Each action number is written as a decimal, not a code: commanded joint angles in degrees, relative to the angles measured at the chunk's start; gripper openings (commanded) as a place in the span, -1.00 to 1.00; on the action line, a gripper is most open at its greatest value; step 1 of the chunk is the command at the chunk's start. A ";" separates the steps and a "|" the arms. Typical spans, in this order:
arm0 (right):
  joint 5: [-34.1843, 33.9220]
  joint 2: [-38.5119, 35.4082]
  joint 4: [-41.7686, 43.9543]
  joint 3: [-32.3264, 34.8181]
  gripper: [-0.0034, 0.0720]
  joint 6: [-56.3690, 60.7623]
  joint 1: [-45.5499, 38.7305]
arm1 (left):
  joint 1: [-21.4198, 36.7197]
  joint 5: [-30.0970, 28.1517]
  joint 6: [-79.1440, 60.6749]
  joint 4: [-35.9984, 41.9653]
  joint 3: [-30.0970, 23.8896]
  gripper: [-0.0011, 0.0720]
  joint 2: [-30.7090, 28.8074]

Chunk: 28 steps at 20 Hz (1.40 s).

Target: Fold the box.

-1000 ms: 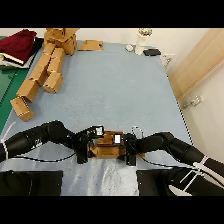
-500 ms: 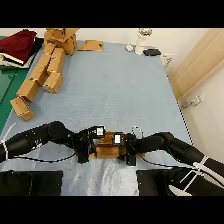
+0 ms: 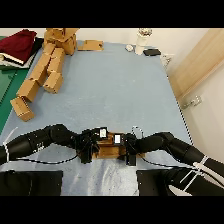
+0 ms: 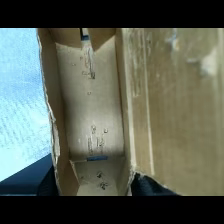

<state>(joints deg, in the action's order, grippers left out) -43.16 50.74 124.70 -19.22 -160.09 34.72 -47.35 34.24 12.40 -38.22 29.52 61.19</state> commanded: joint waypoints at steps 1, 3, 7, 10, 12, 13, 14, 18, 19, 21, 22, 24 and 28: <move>0.02 0.02 0.00 0.00 0.43 -0.02 0.04 | -0.52 -0.63 0.02 0.15 0.04 -0.11 0.02; 0.02 0.00 0.00 0.00 0.43 -0.02 0.04 | -0.52 -0.13 0.02 0.52 0.04 0.58 0.02; 0.02 0.02 0.00 0.00 0.43 0.00 0.04 | -0.52 0.72 0.04 1.01 0.04 0.58 0.02; 0.02 0.02 0.00 0.00 0.43 0.00 0.04 | -0.52 1.55 0.04 0.98 0.04 0.58 0.02; 0.02 0.00 0.00 0.00 0.43 0.00 0.04 | -0.50 2.14 0.20 0.92 0.04 0.28 0.00; 0.02 0.02 0.00 0.00 0.43 0.00 0.04 | -0.48 3.10 0.48 0.46 0.04 -0.55 -0.07; 0.02 0.02 0.00 0.00 0.43 0.00 0.04 | -0.48 3.56 0.79 -1.33 0.07 -0.94 -0.31; 0.02 0.00 0.00 0.00 0.43 0.00 0.04 | -0.42 3.61 14.91 -15.34 0.07 -0.94 -4.24; 0.02 0.02 0.00 0.00 0.43 0.00 0.04 | -0.42 3.67 19.69 -20.11 0.07 -0.94 -6.27; 0.02 0.02 0.00 0.00 0.43 0.00 0.04 | -0.42 3.72 29.59 -28.96 0.07 -0.94 -11.08; 0.02 0.00 0.00 0.00 0.43 0.00 0.04 | -0.33 3.72 36.68 -33.62 0.07 -0.94 -13.77; 0.02 0.02 0.00 0.00 0.43 0.00 0.04 | 2.29 4.66 57.16 -42.62 0.02 -0.94 -18.91; 0.02 0.02 0.00 0.00 0.43 0.00 0.04 | 16.46 16.65 77.46 -41.38 -0.15 -0.94 -22.64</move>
<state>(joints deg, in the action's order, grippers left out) -43.13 50.74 124.70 -19.22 -160.11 34.70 -38.46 43.48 72.73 -77.12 29.47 41.65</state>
